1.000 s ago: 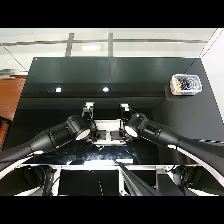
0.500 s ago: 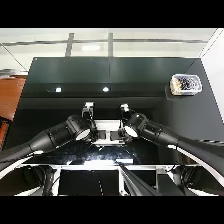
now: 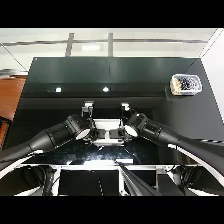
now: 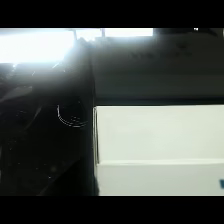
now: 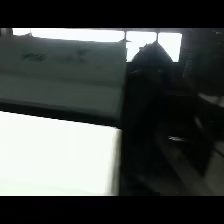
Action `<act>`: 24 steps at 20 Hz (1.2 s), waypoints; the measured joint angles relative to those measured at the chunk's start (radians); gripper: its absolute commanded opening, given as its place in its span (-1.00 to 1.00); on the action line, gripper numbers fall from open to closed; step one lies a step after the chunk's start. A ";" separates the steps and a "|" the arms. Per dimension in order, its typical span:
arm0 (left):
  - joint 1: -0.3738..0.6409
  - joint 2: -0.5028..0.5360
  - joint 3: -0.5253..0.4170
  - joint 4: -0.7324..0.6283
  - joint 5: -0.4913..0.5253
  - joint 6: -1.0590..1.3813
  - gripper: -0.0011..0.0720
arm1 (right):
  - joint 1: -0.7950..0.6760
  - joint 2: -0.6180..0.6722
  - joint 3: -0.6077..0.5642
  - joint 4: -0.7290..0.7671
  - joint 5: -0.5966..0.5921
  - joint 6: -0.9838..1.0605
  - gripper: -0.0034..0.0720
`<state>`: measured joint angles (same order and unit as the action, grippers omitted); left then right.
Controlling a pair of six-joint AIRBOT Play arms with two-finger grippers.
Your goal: Fold the box and place the chain.
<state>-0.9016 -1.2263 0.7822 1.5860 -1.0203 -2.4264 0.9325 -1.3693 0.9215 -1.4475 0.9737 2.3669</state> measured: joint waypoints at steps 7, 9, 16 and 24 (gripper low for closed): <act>0.000 0.000 0.000 -0.005 0.003 -0.004 -0.89 | 0.000 0.003 0.029 0.002 0.051 -0.014 0.25; 0.000 0.000 0.000 -0.005 0.003 -0.004 -0.89 | 0.000 0.011 0.054 0.002 0.077 -0.039 0.26; 0.000 0.000 0.000 -0.005 0.002 -0.004 -0.89 | -0.002 0.082 0.101 -0.006 0.202 -0.151 0.25; 0.000 0.000 0.000 -0.005 0.002 -0.004 -0.89 | -0.002 0.100 0.072 -0.035 0.224 -0.195 0.25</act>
